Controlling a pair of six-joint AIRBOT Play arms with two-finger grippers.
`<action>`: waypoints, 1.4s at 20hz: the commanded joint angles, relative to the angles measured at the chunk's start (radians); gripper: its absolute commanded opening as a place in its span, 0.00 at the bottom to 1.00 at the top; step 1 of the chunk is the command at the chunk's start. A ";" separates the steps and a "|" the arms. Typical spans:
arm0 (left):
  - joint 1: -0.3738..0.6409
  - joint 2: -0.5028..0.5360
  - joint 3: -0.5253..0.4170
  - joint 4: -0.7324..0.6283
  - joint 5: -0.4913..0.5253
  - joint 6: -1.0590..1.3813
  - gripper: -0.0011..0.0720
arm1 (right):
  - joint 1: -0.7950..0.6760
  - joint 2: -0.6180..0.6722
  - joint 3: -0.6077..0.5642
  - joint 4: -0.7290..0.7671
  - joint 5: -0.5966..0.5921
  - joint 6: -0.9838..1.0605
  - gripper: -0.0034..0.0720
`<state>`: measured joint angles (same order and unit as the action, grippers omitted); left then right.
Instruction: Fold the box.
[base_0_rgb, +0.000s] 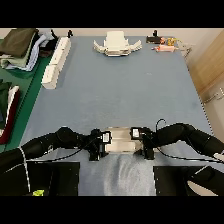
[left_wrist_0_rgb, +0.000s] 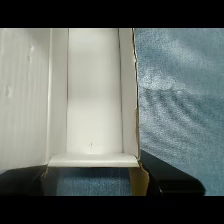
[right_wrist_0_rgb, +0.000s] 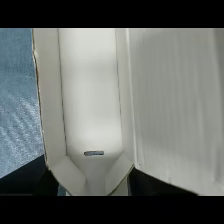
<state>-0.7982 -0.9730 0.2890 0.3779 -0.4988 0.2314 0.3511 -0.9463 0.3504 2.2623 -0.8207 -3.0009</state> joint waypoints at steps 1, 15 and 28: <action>0.000 0.000 0.001 0.000 0.000 0.000 0.73 | 0.000 0.000 0.000 0.000 0.000 0.000 0.71; 0.000 0.000 0.001 0.000 0.000 0.000 0.73 | -0.012 0.035 0.002 -0.016 0.016 0.020 1.00; 0.000 0.000 0.001 0.000 -0.001 0.000 0.73 | -0.061 0.384 0.005 -0.194 -0.267 0.508 0.99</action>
<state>-0.7982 -0.9730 0.2890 0.3782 -0.5011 0.2325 0.2913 -0.6472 0.3519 2.0911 -0.9909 -2.7041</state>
